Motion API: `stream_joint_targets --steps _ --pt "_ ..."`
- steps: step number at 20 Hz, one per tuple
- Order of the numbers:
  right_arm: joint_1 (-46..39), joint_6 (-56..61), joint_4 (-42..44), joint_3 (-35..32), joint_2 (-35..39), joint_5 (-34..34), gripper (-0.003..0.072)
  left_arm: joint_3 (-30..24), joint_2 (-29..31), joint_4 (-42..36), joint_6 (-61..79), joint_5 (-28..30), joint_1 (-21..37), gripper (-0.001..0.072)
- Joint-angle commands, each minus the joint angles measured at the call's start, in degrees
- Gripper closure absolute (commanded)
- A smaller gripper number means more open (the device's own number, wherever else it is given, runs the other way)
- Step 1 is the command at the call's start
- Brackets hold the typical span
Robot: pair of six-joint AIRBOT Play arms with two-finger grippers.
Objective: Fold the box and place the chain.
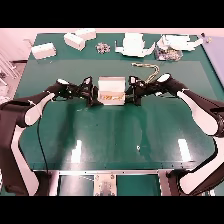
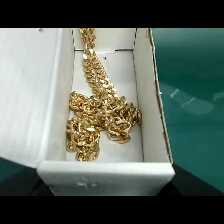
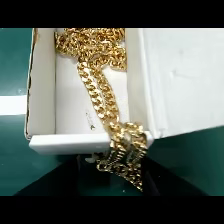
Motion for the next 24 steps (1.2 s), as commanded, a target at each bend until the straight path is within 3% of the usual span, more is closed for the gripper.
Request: stream_joint_targets --steps 1,3,6,7,8,9,16,24 --pt "0.1 0.9 -2.2 0.1 -0.6 -1.1 0.0279 0.0 0.0 0.0 0.0 0.0 0.0 0.024" --pt "-0.1 2.6 -4.9 0.5 -0.6 -1.8 0.0322 0.0 0.0 0.0 0.0 0.0 0.0 0.0241" --pt "-0.3 2.8 -4.7 1.4 -0.6 -2.0 0.0467 0.0 0.0 0.0 0.0 0.0 0.0 0.0241" --pt "-0.3 3.5 -4.7 1.7 -0.6 -2.8 0.0551 0.0 0.0 0.0 0.0 0.0 0.0 0.0241" --pt "-0.3 4.7 -4.7 1.8 -0.6 -3.8 0.0573 0.0 0.0 0.0 0.0 0.0 0.0 0.0241" --pt "-0.3 5.4 -4.7 1.9 -0.6 -4.5 0.0671 0.0 0.0 0.0 0.0 0.0 0.0 0.0241" --pt "-0.3 14.1 -2.7 3.4 3.3 -4.2 0.0683 0.0 0.0 0.0 0.0 0.0 0.0 0.0241" --pt "-0.2 25.3 0.0 3.4 20.8 -2.2 0.0683 0.0 0.0 0.0 0.0 0.0 0.0 0.0241"
